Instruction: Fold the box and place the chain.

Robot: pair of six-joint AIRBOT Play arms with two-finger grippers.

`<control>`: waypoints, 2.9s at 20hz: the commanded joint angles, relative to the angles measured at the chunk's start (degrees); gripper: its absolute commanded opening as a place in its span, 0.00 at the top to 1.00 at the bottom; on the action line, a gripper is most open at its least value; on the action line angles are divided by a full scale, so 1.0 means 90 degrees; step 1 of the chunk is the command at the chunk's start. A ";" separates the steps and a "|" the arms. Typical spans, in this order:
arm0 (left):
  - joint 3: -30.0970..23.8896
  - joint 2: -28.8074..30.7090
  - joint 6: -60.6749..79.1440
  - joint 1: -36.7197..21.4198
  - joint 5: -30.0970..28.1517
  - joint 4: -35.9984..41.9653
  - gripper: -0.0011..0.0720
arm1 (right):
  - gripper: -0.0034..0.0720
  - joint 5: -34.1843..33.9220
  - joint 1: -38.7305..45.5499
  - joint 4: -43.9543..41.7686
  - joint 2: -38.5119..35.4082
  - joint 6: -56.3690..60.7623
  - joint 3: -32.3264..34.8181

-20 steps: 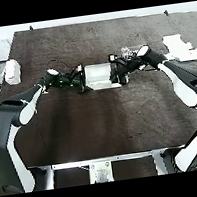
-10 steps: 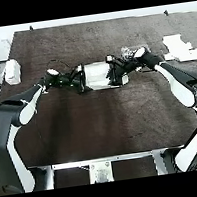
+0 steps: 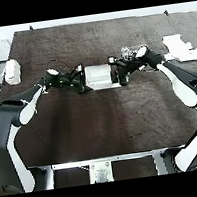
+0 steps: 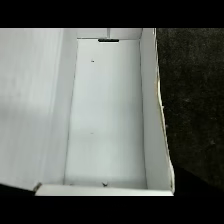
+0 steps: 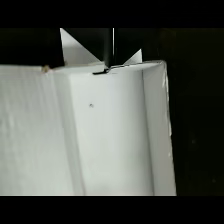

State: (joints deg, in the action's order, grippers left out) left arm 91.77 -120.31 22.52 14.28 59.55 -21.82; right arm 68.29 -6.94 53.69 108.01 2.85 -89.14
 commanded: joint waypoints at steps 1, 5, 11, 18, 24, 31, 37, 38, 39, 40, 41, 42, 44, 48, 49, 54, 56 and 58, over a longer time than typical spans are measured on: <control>0.0000 0.0002 -0.0005 -0.0005 0.0007 -0.0005 0.42 | 0.93 0.0430 0.0231 0.0323 -0.0393 0.0350 -0.0005; 0.0000 0.0002 -0.0005 -0.0005 0.0007 -0.0007 0.42 | 0.93 0.0527 0.0607 0.0308 -0.1073 0.1137 -0.0005; 0.0000 0.0002 -0.0005 -0.0005 0.0007 -0.0005 0.42 | 0.94 -0.0136 0.1622 0.0189 -0.1107 0.3912 0.0022; 0.0000 0.0002 -0.0005 -0.0005 0.0007 -0.0005 0.42 | 0.93 0.0369 0.1690 -0.0277 -0.0007 0.5355 0.0083; 0.0000 0.0002 -0.0005 -0.0005 0.0007 -0.0005 0.42 | 0.94 0.0610 0.0901 -0.1095 0.0607 0.5469 0.0087; 0.0000 0.0002 -0.0005 -0.0005 0.0007 -0.0005 0.42 | 0.94 0.0872 0.0707 -0.1226 0.0061 0.5593 0.0049; -0.0002 0.0002 -0.0007 -0.0005 0.0007 -0.0005 0.42 | 0.94 0.0874 0.0699 -0.1251 -0.0080 0.5680 0.0049; 0.0000 0.0002 -0.0007 -0.0005 0.0010 -0.0005 0.42 | 0.94 0.0872 0.0702 -0.1256 -0.0129 0.5680 0.0049; 0.0000 0.0002 -0.0007 -0.0005 0.0010 -0.0005 0.42 | 0.94 0.0872 0.0699 -0.1256 -0.0177 0.5680 0.0049; 0.0000 0.0002 -0.0007 -0.0005 0.0010 -0.0005 0.42 | 0.93 0.0867 0.0687 -0.1258 -0.0187 0.5683 0.0049; 0.0000 0.0002 -0.0007 -0.0005 0.0010 -0.0005 0.42 | 0.93 0.0828 0.0658 -0.1246 -0.0177 0.5683 0.0058; 0.0000 0.0002 -0.0007 -0.0005 0.0010 -0.0005 0.42 | 0.77 0.0772 0.0636 -0.1256 -0.0172 0.5688 0.0066; 0.0000 0.0002 -0.0007 -0.0005 0.0007 -0.0005 0.42 | 0.69 0.0665 0.0576 -0.1258 -0.0175 0.5683 0.0061; 0.0000 0.0002 -0.0007 -0.0005 0.0010 -0.0005 0.42 | 0.50 0.0498 0.0418 -0.1302 -0.0175 0.5683 0.0061; 0.0000 0.0002 -0.0007 -0.0005 0.0010 -0.0005 0.42 | 0.50 0.0454 0.0372 -0.1304 -0.0175 0.5685 0.0061; 0.0000 0.0002 -0.0010 -0.0005 0.0010 -0.0005 0.42 | 0.50 0.0291 0.0262 -0.1224 -0.0175 0.5999 0.0046; 0.0000 0.0002 -0.0010 -0.0005 0.0010 -0.0005 0.42 | 0.50 0.0284 0.0262 -0.1178 -0.0175 0.5999 0.0027; -0.0002 0.0002 -0.0015 -0.0005 0.0010 -0.0005 0.42 | 0.51 0.0219 0.0260 -0.1175 -0.0175 0.6212 0.0027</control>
State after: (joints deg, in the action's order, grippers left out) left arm 91.77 -120.33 22.41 14.28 59.66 -21.85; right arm 71.09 -4.45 42.76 106.48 56.60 -88.79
